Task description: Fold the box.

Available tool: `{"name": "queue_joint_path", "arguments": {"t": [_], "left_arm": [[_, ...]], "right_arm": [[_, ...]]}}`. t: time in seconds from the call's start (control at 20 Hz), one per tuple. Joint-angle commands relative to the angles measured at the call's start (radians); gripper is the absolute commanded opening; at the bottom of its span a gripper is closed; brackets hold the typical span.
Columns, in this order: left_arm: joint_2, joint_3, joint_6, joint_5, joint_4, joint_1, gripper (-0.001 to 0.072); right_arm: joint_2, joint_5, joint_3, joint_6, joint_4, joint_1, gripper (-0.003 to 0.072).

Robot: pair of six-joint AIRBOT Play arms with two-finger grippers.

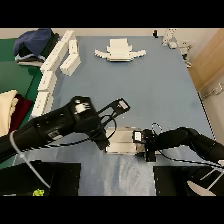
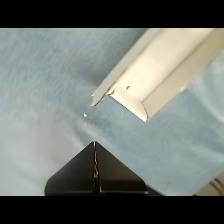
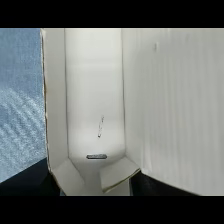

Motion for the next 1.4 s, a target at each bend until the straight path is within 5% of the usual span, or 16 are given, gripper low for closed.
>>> {"name": "queue_joint_path", "arguments": {"t": [0.0, 0.1, 0.2, 0.25, 0.45, 0.7, 1.35], "left_arm": [[0.169, -0.229, 0.608, 0.266, -0.262, 0.168, 0.0014], [0.246, -0.370, 0.928, 0.326, -0.451, 0.317, 0.0030], [0.280, -0.482, 1.166, 0.375, -0.583, 0.435, 0.0661], [0.283, -0.528, 1.253, 0.403, -0.637, 0.478, 0.0687], [0.241, -0.654, 1.548, 0.539, -0.842, 0.521, 0.0688], [0.126, -0.669, 1.728, 0.635, -1.047, 0.453, 0.0688], [0.012, -0.669, 1.776, 0.729, -1.120, 0.353, 0.0687]], "right_arm": [[0.001, 0.000, 0.001, 0.000, -0.001, 0.000, 0.0569], [0.000, 0.000, 0.001, 0.000, -0.001, 0.000, 0.0569], [0.001, 0.000, 0.001, 0.000, -0.001, 0.000, 0.0569], [0.001, 0.000, 0.001, 0.000, -0.001, 0.000, 0.0569], [0.000, 0.000, 0.001, 0.000, -0.002, 0.000, 0.0569], [0.001, 0.000, 0.001, 0.000, -0.002, 0.000, 0.0569], [0.001, 0.000, 0.001, 0.000, -0.002, 0.000, 0.0569]]}}
